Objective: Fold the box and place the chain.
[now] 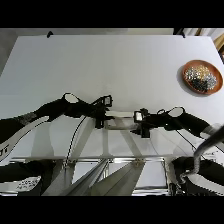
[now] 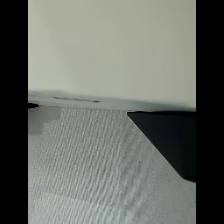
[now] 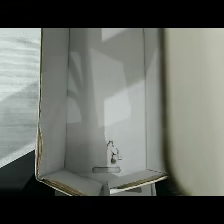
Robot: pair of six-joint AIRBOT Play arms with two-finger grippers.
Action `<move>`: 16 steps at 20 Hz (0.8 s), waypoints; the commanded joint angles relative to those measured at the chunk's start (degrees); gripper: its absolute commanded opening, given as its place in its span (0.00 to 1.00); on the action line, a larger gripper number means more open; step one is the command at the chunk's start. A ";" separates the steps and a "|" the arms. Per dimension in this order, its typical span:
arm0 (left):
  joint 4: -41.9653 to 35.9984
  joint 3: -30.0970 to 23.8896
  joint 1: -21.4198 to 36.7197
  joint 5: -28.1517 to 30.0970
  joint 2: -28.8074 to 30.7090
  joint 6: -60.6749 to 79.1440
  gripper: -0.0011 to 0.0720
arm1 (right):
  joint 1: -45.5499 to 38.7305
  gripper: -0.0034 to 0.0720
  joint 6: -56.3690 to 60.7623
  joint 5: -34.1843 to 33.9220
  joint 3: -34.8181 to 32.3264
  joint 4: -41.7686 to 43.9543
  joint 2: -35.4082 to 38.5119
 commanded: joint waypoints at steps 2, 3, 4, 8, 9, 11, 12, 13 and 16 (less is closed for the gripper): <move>-0.04 0.02 0.00 0.09 0.04 -0.02 0.03 | 0.26 0.71 0.26 -0.37 0.31 0.15 -0.44; -0.04 0.02 0.00 0.09 0.04 -0.02 0.03 | 0.26 0.60 0.28 -0.37 0.31 0.15 -0.44; -0.04 0.02 0.00 0.09 0.04 -0.02 0.03 | 0.26 0.53 0.28 -0.35 0.31 0.15 -0.44; -0.04 0.02 0.00 0.09 0.04 -0.02 0.03 | 0.26 0.50 0.26 -0.26 0.31 0.11 -0.44; -0.04 0.02 0.00 0.09 0.04 -0.02 0.03 | 0.26 0.67 0.26 0.02 0.31 0.11 -0.44; -0.04 0.02 0.00 0.09 0.04 -0.02 0.03 | 0.22 0.88 0.28 0.28 0.31 0.13 -0.22; -0.04 0.02 0.00 0.09 0.04 -0.02 0.03 | -0.31 0.90 0.28 1.31 0.31 0.20 0.04; -0.04 0.02 0.00 0.09 0.04 -0.02 0.03 | -0.74 0.90 0.28 1.90 0.31 0.13 0.33; -0.04 0.02 0.00 0.09 0.04 -0.02 0.03 | -1.99 0.92 0.46 2.71 0.31 0.15 1.03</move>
